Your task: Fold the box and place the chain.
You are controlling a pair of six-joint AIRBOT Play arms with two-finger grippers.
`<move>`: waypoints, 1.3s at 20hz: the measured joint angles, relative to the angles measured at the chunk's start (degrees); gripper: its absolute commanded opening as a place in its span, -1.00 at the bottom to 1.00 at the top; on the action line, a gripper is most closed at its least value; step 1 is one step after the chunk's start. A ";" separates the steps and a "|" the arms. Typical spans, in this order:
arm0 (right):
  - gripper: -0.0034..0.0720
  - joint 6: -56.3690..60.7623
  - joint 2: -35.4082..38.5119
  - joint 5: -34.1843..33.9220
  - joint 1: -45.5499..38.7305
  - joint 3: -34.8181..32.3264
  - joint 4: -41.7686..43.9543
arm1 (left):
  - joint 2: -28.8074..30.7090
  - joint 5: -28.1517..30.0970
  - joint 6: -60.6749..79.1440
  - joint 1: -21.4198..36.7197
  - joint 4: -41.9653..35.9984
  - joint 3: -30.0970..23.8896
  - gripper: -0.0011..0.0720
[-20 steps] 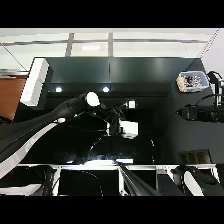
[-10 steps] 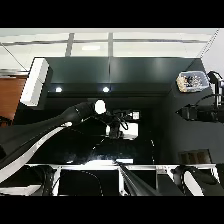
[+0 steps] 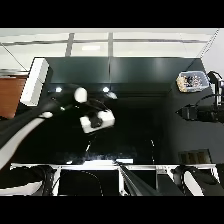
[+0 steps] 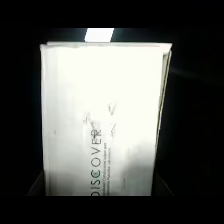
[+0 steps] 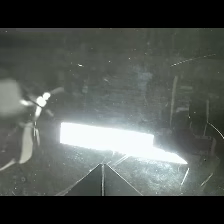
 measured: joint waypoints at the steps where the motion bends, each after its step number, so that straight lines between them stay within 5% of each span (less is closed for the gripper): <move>1: -0.88 0.00 0.00 0.00 0.00 0.02 -0.02 | 0.90 -2.21 -3.50 3.65 0.85 -0.57 -0.19; 8: -0.88 0.00 0.00 -0.15 0.00 -0.24 0.00 | 5.38 -13.79 -19.74 31.69 6.82 -3.56 -0.19; 15: -0.88 -0.02 0.00 -1.01 0.00 -2.86 0.00 | 8.39 -14.93 -22.32 53.53 13.60 -3.85 -0.19; 19: -0.88 0.00 0.00 -2.78 0.00 -3.41 1.11 | 8.76 -9.75 -16.57 59.63 13.27 -3.87 -0.19; 26: -0.88 0.61 0.00 -6.51 0.00 -3.52 6.08 | 7.08 2.29 -5.57 61.72 6.19 -3.87 -0.17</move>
